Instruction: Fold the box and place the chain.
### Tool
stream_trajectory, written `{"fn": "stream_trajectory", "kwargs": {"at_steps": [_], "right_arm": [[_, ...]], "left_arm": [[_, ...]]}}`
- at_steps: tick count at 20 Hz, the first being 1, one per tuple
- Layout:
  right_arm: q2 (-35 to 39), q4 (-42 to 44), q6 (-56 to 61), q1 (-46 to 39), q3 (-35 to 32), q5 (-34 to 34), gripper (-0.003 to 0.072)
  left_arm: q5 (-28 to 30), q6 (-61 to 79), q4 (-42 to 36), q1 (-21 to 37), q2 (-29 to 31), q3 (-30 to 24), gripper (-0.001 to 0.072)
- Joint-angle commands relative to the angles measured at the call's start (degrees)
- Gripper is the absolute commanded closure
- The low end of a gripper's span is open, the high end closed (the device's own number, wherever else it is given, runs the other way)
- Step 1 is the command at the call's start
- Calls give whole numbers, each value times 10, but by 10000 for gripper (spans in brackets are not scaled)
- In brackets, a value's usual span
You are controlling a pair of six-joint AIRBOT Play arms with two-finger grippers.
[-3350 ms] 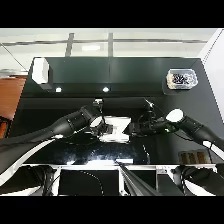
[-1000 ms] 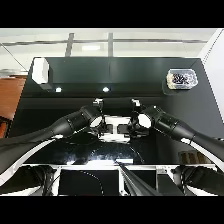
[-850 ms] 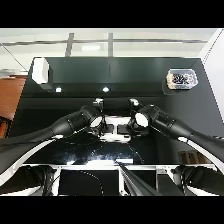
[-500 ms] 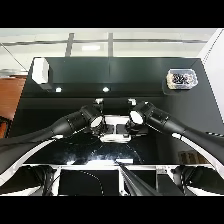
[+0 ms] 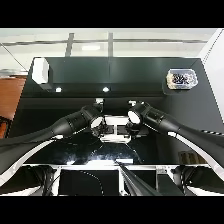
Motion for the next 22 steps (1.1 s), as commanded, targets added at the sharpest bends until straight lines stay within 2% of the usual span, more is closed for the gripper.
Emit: {"fn": "stream_trajectory", "kwargs": {"at_steps": [1,6,7,8,22], "right_arm": [[-2,0,2,0,1,-14,450],[-3,-2,3,0,1,-15,464],[-4,0,3,0,1,-14,616],[-5,1,3,1,1,-15,627],[-6,3,0,1,1,-20,638]], "left_arm": [[0,0,0,0,0,0,683],[0,0,0,0,0,0,683],[0,0,0,0,0,0,683],[0,0,0,0,0,0,683],[0,0,0,0,0,0,683]]}}
